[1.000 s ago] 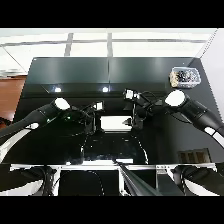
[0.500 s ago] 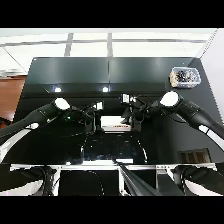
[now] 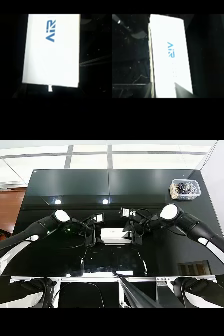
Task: Fold the box and place the chain.
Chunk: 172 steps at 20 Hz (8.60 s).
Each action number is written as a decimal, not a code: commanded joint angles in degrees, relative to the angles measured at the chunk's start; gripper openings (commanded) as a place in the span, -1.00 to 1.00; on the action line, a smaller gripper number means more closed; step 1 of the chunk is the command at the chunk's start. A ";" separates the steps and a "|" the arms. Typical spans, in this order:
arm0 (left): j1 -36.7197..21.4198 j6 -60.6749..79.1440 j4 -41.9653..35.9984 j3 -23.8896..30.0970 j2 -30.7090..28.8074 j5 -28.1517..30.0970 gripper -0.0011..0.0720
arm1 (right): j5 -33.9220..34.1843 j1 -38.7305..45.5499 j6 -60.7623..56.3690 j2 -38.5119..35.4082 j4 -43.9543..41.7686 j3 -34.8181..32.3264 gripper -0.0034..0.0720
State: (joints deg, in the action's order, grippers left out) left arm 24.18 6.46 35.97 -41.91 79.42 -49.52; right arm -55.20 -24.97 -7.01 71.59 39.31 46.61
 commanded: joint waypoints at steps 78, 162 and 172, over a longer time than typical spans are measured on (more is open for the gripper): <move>14.14 -28.70 17.33 -19.74 6.38 -6.69 0.96 | -19.87 29.16 -54.23 -19.63 11.96 3.67 -0.87; -22.93 -90.86 38.32 9.90 -47.39 -3.02 -0.90 | 4.90 29.16 -54.88 -19.52 11.80 -9.42 -0.87; -22.93 -90.88 38.32 9.90 -47.39 -3.02 -0.90 | 4.90 29.16 -54.88 -19.52 11.80 -9.40 -0.87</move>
State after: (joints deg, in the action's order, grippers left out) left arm 1.23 -84.42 74.26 -32.05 31.99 -52.53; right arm -50.28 4.21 -61.87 52.07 51.11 37.23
